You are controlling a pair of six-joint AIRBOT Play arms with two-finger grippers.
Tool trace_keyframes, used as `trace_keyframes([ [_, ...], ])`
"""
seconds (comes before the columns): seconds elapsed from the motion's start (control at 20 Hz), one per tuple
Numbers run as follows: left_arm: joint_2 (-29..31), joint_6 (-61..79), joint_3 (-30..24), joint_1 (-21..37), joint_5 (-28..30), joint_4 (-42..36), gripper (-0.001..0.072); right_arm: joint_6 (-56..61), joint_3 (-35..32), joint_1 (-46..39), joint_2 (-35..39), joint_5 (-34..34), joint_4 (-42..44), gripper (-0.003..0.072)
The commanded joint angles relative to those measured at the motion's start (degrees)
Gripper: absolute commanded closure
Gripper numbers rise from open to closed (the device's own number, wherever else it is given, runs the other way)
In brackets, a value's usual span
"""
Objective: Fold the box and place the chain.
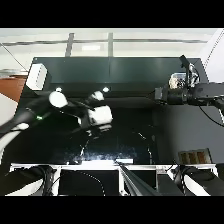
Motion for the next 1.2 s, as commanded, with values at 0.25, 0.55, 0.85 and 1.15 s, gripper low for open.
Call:
trace_keyframes([
  [0.25,4.8,-26.1,0.3,46.6,-3.5,8.2,0.037,-0.6,0.0,-1.1,0.1,-0.2,-2.7,0.0659],
  [0.55,-0.2,-25.6,0.5,54.7,15.9,6.2,0.036,-0.6,0.0,-1.1,0.1,0.0,-3.0,0.0658],
  [0.85,-11.0,-16.8,5.8,49.5,18.4,2.5,0.036,0.2,0.0,-1.1,0.1,0.3,-3.0,0.0658],
  [1.15,-12.6,-19.9,11.0,48.2,13.2,1.8,-0.0001,0.2,0.0,-1.1,0.1,0.4,-3.0,0.0659],
])
